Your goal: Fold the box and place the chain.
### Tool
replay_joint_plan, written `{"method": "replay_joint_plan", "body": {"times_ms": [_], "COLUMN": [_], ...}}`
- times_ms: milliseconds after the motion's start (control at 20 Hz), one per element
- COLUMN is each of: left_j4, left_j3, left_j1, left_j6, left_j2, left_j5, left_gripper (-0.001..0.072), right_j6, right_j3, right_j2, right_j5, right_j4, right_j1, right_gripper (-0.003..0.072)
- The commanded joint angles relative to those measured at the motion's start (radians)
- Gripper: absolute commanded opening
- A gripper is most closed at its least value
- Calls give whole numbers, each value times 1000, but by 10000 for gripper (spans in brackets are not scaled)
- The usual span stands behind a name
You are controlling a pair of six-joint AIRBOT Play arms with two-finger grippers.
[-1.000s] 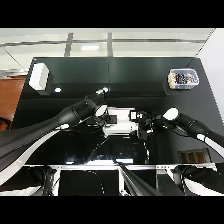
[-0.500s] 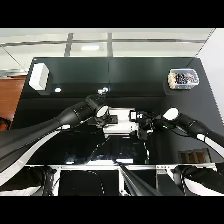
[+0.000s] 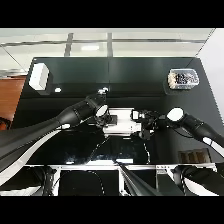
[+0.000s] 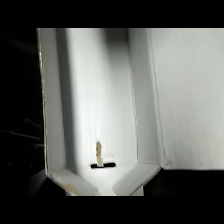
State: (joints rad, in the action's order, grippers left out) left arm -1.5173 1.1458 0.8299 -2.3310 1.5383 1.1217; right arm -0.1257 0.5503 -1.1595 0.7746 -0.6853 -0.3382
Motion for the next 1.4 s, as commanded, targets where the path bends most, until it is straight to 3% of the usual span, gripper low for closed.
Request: {"method": "replay_joint_plan", "body": {"times_ms": [0,50,100,150,200,250,300,350,650,1050,1100,1150,1200,1250,1300,1350], "left_j4": [8,8,8,8,8,8,10,11,11,16,16,16,15,15,15,15], "left_j3": [0,0,0,0,0,0,0,0,0,0,0,0,0,0,0,0], "left_j1": [-1,-1,-1,-1,-1,0,0,0,0,0,0,0,0,0,0,0], "left_j6": [16,16,19,24,24,24,24,24,24,24,24,24,24,24,24,24], "left_j2": [0,0,0,0,0,0,0,0,0,0,0,0,0,0,0,0], "left_j5": [11,8,8,8,10,10,9,8,4,0,1,1,2,2,1,2], "left_gripper": [23,23,23,23,23,23,23,23,25,25,25,25,25,24,24,24], "right_j6": [32,32,31,32,32,32,32,32,31,92,105,134,157,176,179,209], "right_j3": [0,0,0,0,0,0,0,0,0,0,0,0,0,0,0,0], "right_j2": [55,55,55,55,55,55,55,55,3,-24,-24,-24,-24,-24,-24,-24], "right_j5": [34,34,34,36,39,44,53,56,30,-28,-42,-55,-54,-55,-53,-53], "right_j4": [-79,-79,-78,-78,-78,-76,-76,-72,138,149,150,150,149,150,150,149], "right_j1": [2,2,2,2,2,2,2,2,-26,-55,-55,-55,-55,-55,-55,-54], "right_gripper": [670,670,622,450,435,336,158,128,129,130,241,446,257,232,393,219]}}
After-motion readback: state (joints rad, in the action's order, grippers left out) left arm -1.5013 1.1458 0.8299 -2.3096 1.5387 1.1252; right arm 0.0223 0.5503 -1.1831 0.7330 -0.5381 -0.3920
